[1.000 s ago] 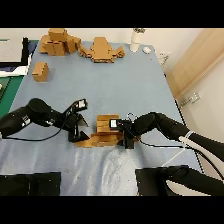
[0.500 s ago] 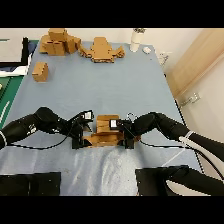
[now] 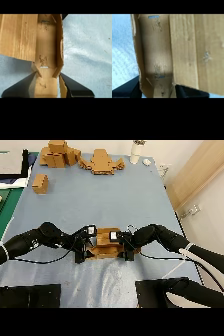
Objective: Fold the box.
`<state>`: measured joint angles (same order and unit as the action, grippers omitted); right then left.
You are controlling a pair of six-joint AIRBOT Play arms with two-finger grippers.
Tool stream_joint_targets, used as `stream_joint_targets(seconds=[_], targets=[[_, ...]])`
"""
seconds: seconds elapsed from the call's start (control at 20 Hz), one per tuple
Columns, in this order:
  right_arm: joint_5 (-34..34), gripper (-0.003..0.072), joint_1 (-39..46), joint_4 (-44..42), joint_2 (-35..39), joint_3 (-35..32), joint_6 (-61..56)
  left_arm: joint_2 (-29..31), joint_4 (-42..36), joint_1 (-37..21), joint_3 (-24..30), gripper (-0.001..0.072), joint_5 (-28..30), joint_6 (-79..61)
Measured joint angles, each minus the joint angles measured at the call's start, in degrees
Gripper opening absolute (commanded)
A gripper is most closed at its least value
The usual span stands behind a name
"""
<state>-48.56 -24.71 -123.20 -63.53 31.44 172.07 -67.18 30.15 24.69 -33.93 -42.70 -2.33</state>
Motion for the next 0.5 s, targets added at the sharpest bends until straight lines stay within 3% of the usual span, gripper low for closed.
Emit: stream_joint_targets(seconds=[0.05,0.25,0.3,0.5], targets=[[0.0,0.0521,0.0,0.0,0.0,0.0,0.0,0.0,-0.1,0.1,0.2,0.0303,0.2,0.4],[0.0,0.0522,0.0,0.0,0.0,0.0,0.0,0.0,-0.3,0.3,0.7,0.03,0.6,1.6],[0.0,0.0521,0.0,0.0,0.0,0.0,0.0,0.0,-0.3,0.3,0.8,0.0236,0.9,1.7],[0.0,0.0522,0.0,0.0,0.0,0.0,0.0,0.0,-0.5,0.5,1.0,0.0226,1.5,2.0]])
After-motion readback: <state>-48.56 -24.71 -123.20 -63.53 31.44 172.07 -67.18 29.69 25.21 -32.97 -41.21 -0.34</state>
